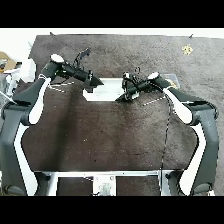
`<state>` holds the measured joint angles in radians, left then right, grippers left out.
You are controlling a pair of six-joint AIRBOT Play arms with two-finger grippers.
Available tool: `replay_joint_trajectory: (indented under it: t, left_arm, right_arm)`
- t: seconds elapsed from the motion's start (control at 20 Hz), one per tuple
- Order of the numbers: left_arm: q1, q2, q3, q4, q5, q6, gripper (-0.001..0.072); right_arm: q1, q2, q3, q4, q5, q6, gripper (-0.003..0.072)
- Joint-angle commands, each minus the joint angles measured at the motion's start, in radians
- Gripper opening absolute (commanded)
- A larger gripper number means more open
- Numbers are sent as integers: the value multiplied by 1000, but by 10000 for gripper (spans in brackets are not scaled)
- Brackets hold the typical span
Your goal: Fold the box and place the chain.
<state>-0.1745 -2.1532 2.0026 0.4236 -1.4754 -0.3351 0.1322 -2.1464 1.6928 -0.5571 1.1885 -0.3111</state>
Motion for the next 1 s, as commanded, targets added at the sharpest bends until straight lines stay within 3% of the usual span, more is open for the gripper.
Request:
replay_joint_trajectory:
  t: [0.0,0.35,0.95]
  left_arm:
    - [-11,0,1,42,134,-55,10]
    - [-11,0,1,177,285,-164,10]
    - [-21,-29,-25,247,274,-217,10]
  right_arm:
    - [0,0,0,0,1,0,448]
    - [0,0,0,0,1,0,448]
    - [0,0,0,0,1,0,448]
